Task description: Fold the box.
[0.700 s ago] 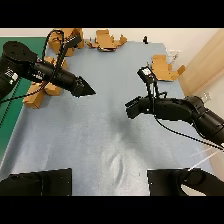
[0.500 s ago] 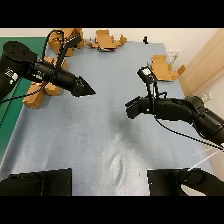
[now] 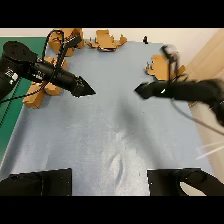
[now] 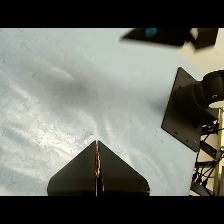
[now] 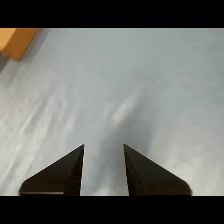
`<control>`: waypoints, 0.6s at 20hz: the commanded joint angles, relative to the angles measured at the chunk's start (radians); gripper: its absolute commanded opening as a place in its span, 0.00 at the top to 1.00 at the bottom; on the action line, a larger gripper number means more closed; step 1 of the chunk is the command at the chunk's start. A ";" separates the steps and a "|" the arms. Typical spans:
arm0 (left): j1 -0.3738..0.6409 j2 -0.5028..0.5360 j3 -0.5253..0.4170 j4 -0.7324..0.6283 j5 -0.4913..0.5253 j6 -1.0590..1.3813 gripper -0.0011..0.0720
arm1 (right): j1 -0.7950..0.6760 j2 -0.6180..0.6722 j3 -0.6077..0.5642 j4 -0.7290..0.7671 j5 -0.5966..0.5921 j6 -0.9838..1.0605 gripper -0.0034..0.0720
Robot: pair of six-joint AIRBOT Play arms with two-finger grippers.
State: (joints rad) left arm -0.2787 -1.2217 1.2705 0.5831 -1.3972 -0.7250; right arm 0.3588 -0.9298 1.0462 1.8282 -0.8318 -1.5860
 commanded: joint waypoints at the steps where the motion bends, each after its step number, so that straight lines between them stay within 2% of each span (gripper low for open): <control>1: -0.001 0.000 0.001 0.000 0.002 0.000 0.96 | -0.211 -0.010 0.193 -0.110 -0.117 0.018 0.36; 3: -0.002 0.000 0.001 -0.008 0.022 0.002 0.96 | -0.365 -0.048 0.286 -0.163 -0.126 0.007 0.36; 6: -0.002 0.000 0.001 -0.001 0.082 -0.001 0.96 | -0.570 -0.183 0.405 -0.097 -0.150 -0.005 0.36; 9: -0.002 0.000 0.001 0.003 0.093 -0.001 0.96 | -0.672 -0.405 0.544 -0.026 -0.156 -0.031 0.36; 12: -0.002 0.000 0.001 0.005 0.100 -0.001 0.96 | -0.711 -0.700 0.785 -0.020 -0.245 -0.045 0.36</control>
State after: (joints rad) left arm -0.2798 -1.2217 1.2705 0.5850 -1.3121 -0.7246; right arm -0.2855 -1.3956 1.6382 1.7821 -1.0000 -1.6119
